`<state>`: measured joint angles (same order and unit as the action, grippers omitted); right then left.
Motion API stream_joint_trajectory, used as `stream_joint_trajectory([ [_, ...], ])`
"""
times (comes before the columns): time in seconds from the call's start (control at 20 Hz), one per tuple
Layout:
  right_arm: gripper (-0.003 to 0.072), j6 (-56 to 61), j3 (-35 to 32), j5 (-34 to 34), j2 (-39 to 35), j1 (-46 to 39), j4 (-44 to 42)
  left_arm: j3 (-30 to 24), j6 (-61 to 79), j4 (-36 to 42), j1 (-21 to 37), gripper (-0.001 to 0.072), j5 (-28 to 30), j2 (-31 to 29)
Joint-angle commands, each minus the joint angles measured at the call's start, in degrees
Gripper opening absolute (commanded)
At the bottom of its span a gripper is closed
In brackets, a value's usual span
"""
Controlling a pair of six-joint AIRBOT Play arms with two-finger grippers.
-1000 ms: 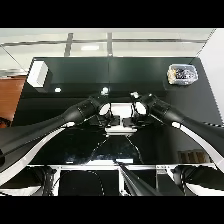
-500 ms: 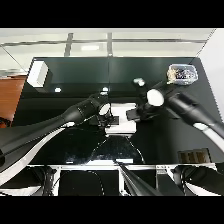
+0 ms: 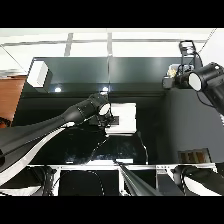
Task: Fold the box and place the chain.
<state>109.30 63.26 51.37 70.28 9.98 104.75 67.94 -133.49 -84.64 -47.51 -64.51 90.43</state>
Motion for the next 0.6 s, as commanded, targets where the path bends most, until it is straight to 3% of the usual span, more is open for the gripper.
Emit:
stream_joint_trajectory([
  [0.0, 0.0720, 0.6, 5.2, -8.0, 11.3, -11.0, -5.0, 0.0, 0.0, -0.2, 0.0, 0.0026, 0.0, 0.0],
  [0.1, 0.0720, 0.1, 16.8, -4.5, 20.8, -14.7, -8.9, 0.0, 0.0, -0.2, 0.0, 0.0026, 0.1, 0.0],
  [0.25, 0.0718, -0.1, 36.8, 6.3, 35.6, -18.3, -13.3, 0.0, 0.0, -0.2, 0.0, 0.0026, 0.0, 0.0],
  [0.35, 0.0714, 0.0, 46.3, 12.5, 43.2, -20.2, -15.2, 0.0, 0.0, -0.2, 0.0, 0.0026, 0.0, 0.0],
  [0.4, 0.0647, -0.1, 49.2, 14.4, 45.8, -21.0, -16.8, 0.0, 0.0, -0.2, 0.0, 0.0026, 0.0, 0.0],
  [0.55, 0.0615, -0.9, 51.4, 14.8, 49.2, -22.3, -20.8, 0.0, 0.0, -0.2, 0.0, 0.0026, 0.0, 0.0],
])
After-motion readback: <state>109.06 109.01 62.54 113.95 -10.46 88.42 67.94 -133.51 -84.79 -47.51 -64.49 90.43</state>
